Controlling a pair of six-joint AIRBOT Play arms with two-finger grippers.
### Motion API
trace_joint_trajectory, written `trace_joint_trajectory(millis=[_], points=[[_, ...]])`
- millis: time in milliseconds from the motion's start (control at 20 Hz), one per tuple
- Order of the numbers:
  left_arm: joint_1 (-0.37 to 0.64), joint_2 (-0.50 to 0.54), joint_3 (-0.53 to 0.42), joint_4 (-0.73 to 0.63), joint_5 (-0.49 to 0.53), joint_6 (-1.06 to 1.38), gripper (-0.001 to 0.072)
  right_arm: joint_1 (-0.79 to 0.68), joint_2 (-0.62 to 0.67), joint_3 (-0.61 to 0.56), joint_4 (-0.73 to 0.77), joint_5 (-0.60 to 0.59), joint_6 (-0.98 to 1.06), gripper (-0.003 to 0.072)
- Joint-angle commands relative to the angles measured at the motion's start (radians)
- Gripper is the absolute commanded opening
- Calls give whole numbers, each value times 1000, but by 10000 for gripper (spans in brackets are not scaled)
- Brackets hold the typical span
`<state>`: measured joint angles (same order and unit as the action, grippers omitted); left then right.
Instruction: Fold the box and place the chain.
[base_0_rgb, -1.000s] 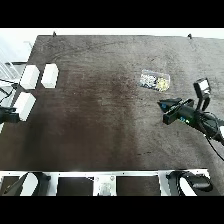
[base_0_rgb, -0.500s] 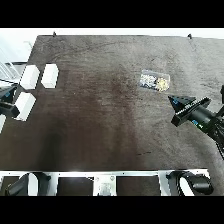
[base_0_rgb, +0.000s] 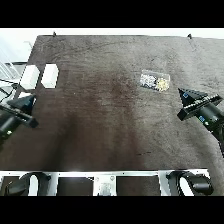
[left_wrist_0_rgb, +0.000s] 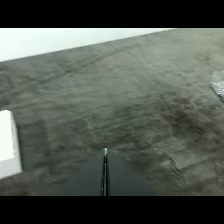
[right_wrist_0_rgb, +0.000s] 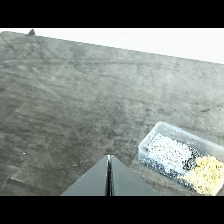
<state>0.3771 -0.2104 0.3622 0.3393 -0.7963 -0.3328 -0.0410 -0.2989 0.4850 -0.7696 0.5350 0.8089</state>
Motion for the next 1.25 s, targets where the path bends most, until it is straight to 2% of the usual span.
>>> trace_joint_trajectory(millis=[0, 150, 250, 450, 1200], points=[[-105, 16, -103, -11, 35, 1, 13, 0, 3, -48, -9, -50, 3, 3], [-175, 16, -145, -13, 97, 1, 14, 0, 3, -88, -10, -124, 3, 4], [-216, 16, -183, -15, 138, 2, 13, 0, 3, -105, -9, -126, 3, 6], [-275, 16, -220, -23, 148, 0, 15, 1, 3, -140, -8, -109, 3, 7], [-277, 16, -220, -26, 116, -8, 20, 0, 3, -150, -9, -109, 3, 7]])
